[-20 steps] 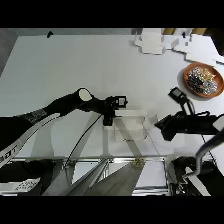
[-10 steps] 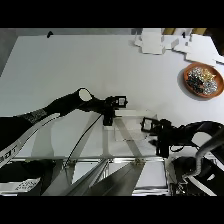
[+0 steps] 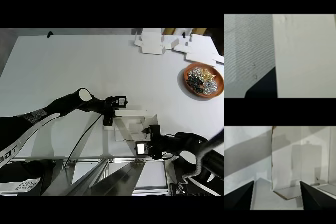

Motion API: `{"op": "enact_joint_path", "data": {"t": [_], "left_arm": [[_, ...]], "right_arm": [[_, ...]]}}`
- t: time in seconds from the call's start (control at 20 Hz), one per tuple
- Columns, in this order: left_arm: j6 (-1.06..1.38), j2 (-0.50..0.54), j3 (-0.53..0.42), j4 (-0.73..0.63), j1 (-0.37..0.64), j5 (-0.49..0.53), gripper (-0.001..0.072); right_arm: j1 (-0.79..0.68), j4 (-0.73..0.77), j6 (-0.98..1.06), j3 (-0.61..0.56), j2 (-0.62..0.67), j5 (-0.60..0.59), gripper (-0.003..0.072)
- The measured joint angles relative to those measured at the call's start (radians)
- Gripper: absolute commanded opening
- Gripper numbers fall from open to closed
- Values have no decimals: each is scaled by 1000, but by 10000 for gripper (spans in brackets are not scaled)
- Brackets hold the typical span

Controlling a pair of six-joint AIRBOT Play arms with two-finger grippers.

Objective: Fold the box and place the chain.

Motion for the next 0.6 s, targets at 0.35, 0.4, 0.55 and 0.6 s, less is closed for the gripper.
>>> {"op": "enact_joint_path", "data": {"t": [0.35,0.4,0.55,0.6], "left_arm": [[0,0,0,0,0,0,12],[0,0,0,0,0,0,12],[0,0,0,0,0,0,12],[0,0,0,0,0,0,12]], "right_arm": [[-44,-61,38,15,-10,-43,611],[-73,-54,38,27,-11,-39,611],[-154,2,14,48,-25,-36,611],[-178,26,-10,54,-32,-35,611]]}}
